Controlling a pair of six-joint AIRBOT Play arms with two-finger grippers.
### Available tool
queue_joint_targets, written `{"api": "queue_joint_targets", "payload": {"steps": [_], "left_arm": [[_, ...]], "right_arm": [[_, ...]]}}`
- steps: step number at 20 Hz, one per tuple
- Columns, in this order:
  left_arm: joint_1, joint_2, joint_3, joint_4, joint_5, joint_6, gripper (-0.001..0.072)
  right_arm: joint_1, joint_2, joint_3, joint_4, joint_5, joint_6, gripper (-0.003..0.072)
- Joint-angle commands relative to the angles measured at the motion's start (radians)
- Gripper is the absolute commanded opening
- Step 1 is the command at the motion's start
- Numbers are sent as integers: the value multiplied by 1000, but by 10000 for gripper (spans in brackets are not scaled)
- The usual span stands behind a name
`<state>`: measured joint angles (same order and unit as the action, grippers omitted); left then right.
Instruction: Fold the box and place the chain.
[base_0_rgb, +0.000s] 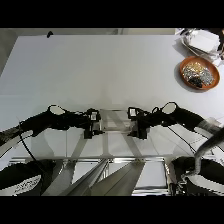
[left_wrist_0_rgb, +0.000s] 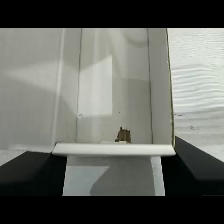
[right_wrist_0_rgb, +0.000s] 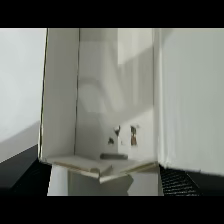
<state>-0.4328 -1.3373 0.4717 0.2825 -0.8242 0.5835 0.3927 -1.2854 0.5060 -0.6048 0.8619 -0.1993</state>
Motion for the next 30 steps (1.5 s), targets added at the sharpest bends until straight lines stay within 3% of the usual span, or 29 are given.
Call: {"api": "queue_joint_targets", "payload": {"steps": [1, 7, 11, 12, 13, 16, 18, 22, 23, 24, 30], "left_arm": [[1, 1, 0, 2, 5, -1, 323], [1, 1, 0, 2, 5, -1, 323], [1, 1, 0, 2, 5, -1, 323], [1, 1, 0, 2, 5, -1, 323], [1, 1, 0, 2, 5, -1, 323], [1, 1, 0, 2, 4, -5, 322], [1, 1, 0, -23, 1, -8, 316], [1, 1, 0, -24, -5, -8, 315], [2, 1, 0, -23, -21, -7, 377], [1, 1, 0, -26, -22, -3, 392], [1, 0, 0, -56, -33, -8, 393]], "right_arm": [[0, 86, 1, -108, 16, 124, 709], [0, 259, 1, -481, 76, 513, 701], [0, 361, 1, -529, 115, 569, 664], [0, 386, 1, -497, 113, 566, 580], [0, 412, 1, -433, 105, 545, 444], [0, 439, 1, -106, 69, 360, 139], [0, 439, 1, 95, 37, 217, 32], [0, 439, 1, 164, 10, 143, 32], [0, 438, 1, 164, 8, 143, 31], [0, 438, 1, 164, 3, 142, 31], [0, 437, 1, 164, -36, 143, 15]]}}
